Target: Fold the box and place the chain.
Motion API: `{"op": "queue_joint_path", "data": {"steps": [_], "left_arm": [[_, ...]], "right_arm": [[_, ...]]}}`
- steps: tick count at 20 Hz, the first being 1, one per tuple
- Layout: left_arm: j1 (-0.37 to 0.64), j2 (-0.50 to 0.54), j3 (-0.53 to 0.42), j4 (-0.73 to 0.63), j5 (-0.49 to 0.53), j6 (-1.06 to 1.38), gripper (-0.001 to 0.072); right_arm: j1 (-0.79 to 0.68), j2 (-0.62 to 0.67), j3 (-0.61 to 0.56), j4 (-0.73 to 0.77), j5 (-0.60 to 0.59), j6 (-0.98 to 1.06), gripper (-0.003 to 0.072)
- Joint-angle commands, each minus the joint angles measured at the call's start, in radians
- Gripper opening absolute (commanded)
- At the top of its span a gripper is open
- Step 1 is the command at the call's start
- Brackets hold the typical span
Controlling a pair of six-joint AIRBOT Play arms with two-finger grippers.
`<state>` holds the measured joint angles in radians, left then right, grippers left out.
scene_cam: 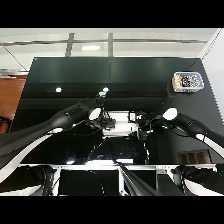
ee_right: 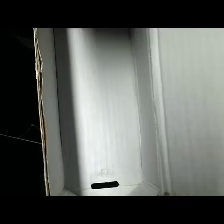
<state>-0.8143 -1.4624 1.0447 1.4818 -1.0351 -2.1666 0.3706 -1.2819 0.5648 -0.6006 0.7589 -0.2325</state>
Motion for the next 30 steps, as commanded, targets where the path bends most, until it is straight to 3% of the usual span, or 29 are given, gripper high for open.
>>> {"op": "queue_joint_path", "data": {"steps": [1, 10, 11, 14, 15, 16, 21, 23, 26, 27, 28, 29, 30], "left_arm": [[-0.019, -0.039, 0.055, 0.047, -0.071, -0.094, 0.0402], [-0.056, -0.05, 0.055, 0.073, -0.06, -0.25, 0.0387], [-0.056, -0.05, 0.055, 0.073, -0.062, -0.249, 0.0261], [-0.058, -0.05, 0.056, 0.067, -0.058, -0.25, 0.0206], [-0.058, -0.05, 0.056, 0.067, -0.06, -0.244, 0.007], [-0.056, -0.05, 0.056, 0.071, -0.071, -0.242, 0.0021], [-0.056, -0.05, 0.057, 0.073, -0.085, -0.246, 0.0037], [-0.056, -0.05, 0.06, 0.073, -0.084, -0.246, 0.0344], [-0.056, -0.05, 0.063, 0.074, -0.082, -0.247, 0.0358], [-0.056, -0.05, 0.063, 0.074, -0.075, -0.249, 0.0304], [-0.056, -0.05, 0.063, 0.074, -0.071, -0.25, 0.0129], [-0.056, -0.05, 0.063, 0.074, -0.067, -0.25, 0.003], [-0.056, -0.05, 0.063, 0.074, -0.066, -0.25, 0.0021]], "right_arm": [[0.0, 0.0, 0.0, 0.0, 0.0, 0.0, 0.0232], [0.0, 0.0, 0.0, 0.0, 0.0, 0.0, 0.0232], [0.0, 0.0, 0.0, 0.0, 0.0, 0.0, 0.0232], [0.0, 0.0, 0.0, 0.0, 0.0, 0.0, 0.0232], [0.0, 0.0, 0.0, 0.0, 0.0, 0.0, 0.0232], [0.0, 0.0, 0.0, 0.0, 0.0, 0.0, 0.0232], [0.0, 0.0, 0.0, 0.0, 0.0, 0.0, 0.0232], [0.0, 0.0, 0.0, 0.0, 0.0, 0.0, 0.0232], [0.0, 0.0, 0.0, 0.0, 0.0, 0.0, 0.0231], [0.0, 0.0, 0.0, 0.0, 0.0, 0.0, 0.0232], [0.0, 0.0, 0.0, 0.0, 0.0, 0.0, 0.0232], [0.0, 0.0, 0.0, 0.0, 0.0, 0.0, 0.0232], [0.0, 0.0, 0.0, 0.0, 0.0, 0.0, 0.0232]]}}
